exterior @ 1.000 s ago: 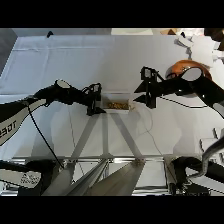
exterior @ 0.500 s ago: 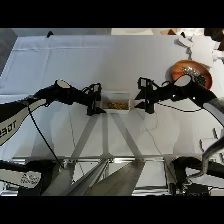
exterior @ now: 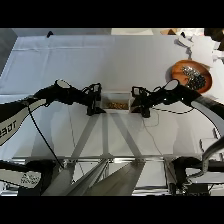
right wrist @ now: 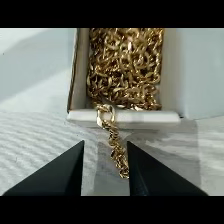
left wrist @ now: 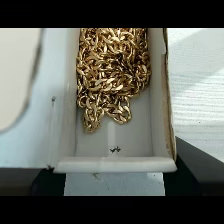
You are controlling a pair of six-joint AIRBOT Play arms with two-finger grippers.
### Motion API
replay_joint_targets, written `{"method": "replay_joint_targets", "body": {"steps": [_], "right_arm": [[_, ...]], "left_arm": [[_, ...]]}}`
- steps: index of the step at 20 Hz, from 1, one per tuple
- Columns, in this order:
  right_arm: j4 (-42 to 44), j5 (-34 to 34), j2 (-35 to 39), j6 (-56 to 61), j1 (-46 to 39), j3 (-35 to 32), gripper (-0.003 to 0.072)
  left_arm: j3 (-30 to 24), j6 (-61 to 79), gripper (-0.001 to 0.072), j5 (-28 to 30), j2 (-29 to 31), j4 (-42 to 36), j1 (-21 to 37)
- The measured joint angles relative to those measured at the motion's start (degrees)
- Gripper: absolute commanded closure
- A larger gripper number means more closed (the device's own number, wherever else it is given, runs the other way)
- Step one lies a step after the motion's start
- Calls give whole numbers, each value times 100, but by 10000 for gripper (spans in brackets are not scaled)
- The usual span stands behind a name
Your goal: Fold the box and place the chain.
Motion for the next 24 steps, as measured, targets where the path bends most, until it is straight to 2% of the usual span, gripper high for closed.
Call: {"method": "replay_joint_targets", "body": {"steps": [2, 3, 4, 5, 13, 20, 22, 24], "right_arm": [[9, -28, -50, -20, 4, 0, 473], [24, -63, -66, -22, 4, 0, 498], [37, -101, -76, -35, 4, 0, 655], [59, -127, -83, -37, 7, 0, 678], [-9, -195, 63, 389, 7, -2, 679], [-772, -15, 1040, 1388, 7, -4, 679], [-732, 52, 1353, 1508, 7, -4, 679], [-293, 81, 1582, 1561, 13, -7, 679]], "left_arm": [[0, 2, 384, 0, 0, 2, 0], [0, 0, 384, 0, 0, 2, 0], [0, 0, 384, 2, 0, 2, 0], [0, 0, 384, 2, 0, 2, 0], [0, 0, 384, 0, 0, 2, 0], [0, 0, 384, 0, 0, 2, 0], [0, 0, 384, 0, 0, 2, 0], [0, 0, 384, 0, 0, 2, 0]]}}
